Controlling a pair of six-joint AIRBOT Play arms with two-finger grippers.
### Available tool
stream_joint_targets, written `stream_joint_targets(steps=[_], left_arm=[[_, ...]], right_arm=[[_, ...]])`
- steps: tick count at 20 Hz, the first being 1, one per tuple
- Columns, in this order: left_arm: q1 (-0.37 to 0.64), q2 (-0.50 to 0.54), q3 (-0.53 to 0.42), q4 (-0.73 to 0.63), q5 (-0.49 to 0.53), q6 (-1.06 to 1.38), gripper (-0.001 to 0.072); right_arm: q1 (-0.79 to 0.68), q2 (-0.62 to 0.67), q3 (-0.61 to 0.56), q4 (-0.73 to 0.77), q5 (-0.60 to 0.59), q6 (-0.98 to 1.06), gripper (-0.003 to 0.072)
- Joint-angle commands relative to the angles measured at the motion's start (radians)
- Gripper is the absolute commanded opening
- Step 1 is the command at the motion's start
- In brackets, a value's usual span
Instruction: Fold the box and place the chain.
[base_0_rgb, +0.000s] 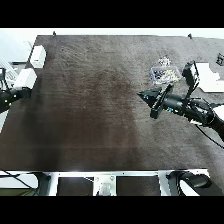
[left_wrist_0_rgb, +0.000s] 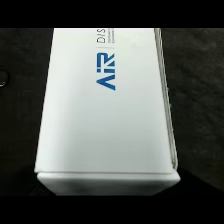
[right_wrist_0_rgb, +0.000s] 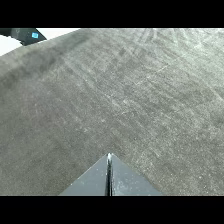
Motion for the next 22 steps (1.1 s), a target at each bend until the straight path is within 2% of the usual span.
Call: stream_joint_targets(steps=[1,5,6,7,8,13,16,17,19,20,21,22], left_arm=[[0.0,-0.043,0.015,-0.013,0.003,0.055,0.0021],[0.0,-0.077,0.031,-0.013,-0.003,0.055,0.0025],[0.0,-0.077,0.031,-0.012,-0.002,0.055,0.0233],[0.0,-0.077,0.031,-0.013,0.014,0.053,0.0696],[0.0,-0.077,0.031,-0.012,0.036,0.043,0.072],[0.0,-0.05,0.031,0.04,0.053,0.056,0.072],[0.0,0.032,0.031,0.156,0.015,0.05,0.072],[0.0,0.068,0.031,0.201,0.001,0.026,0.072],[0.0,0.156,0.031,0.309,-0.048,-0.03,0.072],[0.0,0.205,0.031,0.343,-0.08,-0.067,0.072],[0.0,0.254,0.031,0.345,-0.119,-0.111,0.072],[0.0,0.301,0.031,0.333,-0.18,-0.129,0.0591]], right_arm=[[0.001,0.0,-0.001,0.0,0.0,0.0,0.0015],[0.001,0.0,0.0,0.0,0.0,0.0,0.0016],[0.001,0.0,0.0,0.0,0.0,0.0,0.007],[0.001,0.0,0.0,0.0,0.0,0.0,0.0175],[0.001,0.0,0.0,0.0,0.0,0.0,0.0221],[0.001,0.0,0.0,0.0,0.0,0.0,0.0472],[0.0,0.0,0.0,0.0,0.0,0.0,0.0484],[0.0,0.0,0.0,0.0,0.0,0.0,0.0536],[0.0,0.0,0.0,0.001,0.0,0.0,0.0538],[0.0,0.002,0.0,0.001,0.0,0.0,0.0465],[0.0,0.007,0.0,0.003,-0.001,0.0,0.0282],[0.0,0.014,0.0,0.009,-0.004,0.0,0.0072]])
